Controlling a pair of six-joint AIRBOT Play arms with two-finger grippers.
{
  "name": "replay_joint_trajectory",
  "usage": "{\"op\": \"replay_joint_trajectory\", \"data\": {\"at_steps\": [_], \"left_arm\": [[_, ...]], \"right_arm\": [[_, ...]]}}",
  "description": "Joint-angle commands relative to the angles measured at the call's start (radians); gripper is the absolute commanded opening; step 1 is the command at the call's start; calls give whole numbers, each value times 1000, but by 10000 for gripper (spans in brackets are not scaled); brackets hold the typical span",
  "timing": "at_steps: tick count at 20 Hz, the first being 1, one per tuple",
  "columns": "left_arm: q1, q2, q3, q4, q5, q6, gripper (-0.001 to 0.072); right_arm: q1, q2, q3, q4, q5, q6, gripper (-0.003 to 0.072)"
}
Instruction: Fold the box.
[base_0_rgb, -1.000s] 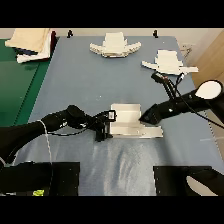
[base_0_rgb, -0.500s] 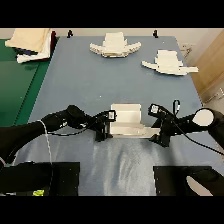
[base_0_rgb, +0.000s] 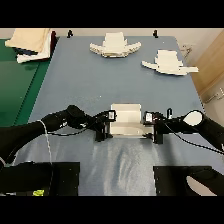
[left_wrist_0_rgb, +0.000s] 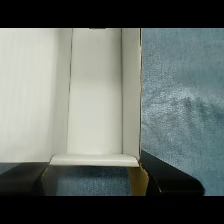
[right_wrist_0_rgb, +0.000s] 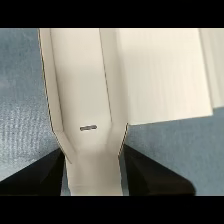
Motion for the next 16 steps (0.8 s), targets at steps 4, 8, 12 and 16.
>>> {"op": "replay_joint_trajectory", "data": {"at_steps": [4, 8, 12, 16], "left_arm": [[0, -1, 1, 0, 0, 0, 363], [0, -1, 1, 0, 0, 0, 363], [0, -1, 1, 0, 0, 0, 363], [0, -1, 1, 0, 0, 0, 363]], "right_arm": [[0, -17, -2, 79, 2, -74, 340], [0, -18, -2, 113, 9, -101, 219], [41, -23, -2, 126, -21, -108, 214], [92, -51, -2, 148, -63, -108, 154]]}}
